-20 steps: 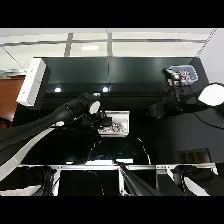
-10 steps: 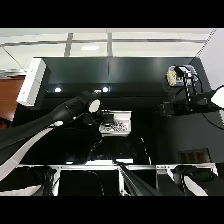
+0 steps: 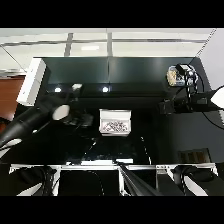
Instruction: Fold the box and place the chain.
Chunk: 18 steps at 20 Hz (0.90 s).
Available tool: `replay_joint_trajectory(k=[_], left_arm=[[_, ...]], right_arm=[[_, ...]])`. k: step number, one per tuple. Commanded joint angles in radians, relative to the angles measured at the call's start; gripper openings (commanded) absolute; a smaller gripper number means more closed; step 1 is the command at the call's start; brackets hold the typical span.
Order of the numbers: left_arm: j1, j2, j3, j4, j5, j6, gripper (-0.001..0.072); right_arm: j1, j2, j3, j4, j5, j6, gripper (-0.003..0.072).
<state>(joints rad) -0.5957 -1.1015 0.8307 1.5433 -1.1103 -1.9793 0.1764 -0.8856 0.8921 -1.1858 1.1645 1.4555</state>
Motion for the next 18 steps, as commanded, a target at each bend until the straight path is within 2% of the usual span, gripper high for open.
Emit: replay_joint_trajectory(k=[1,3,4,5,9,14,18], left_arm=[[0.188,0.122,-0.206,-0.383,0.130,0.565,0.0515],[0.231,0.123,-0.250,-0.626,0.135,1.037,0.0515],[0.231,0.120,-0.258,-0.649,0.145,1.186,0.0540],[0.220,0.114,-0.259,-0.647,0.170,1.305,0.0720],[0.197,0.080,-0.253,-0.643,0.277,1.872,0.0718],[0.222,-0.126,-0.191,-0.762,0.256,2.144,0.0718],[0.227,-0.236,-0.119,-0.840,0.211,2.214,0.0719]], right_arm=[[0.000,0.000,0.000,0.000,-0.041,0.007,0.0321],[0.000,0.000,0.000,0.000,-0.048,0.011,0.0321],[0.000,-0.001,0.000,0.000,-0.047,0.018,0.0321],[0.000,-0.002,0.000,0.000,-0.047,0.025,0.0321],[0.000,-0.002,0.000,0.000,-0.047,0.033,0.0320],[0.000,-0.002,0.000,0.002,-0.046,0.056,0.0321],[0.000,-0.002,0.000,0.003,-0.044,0.056,0.0321]])
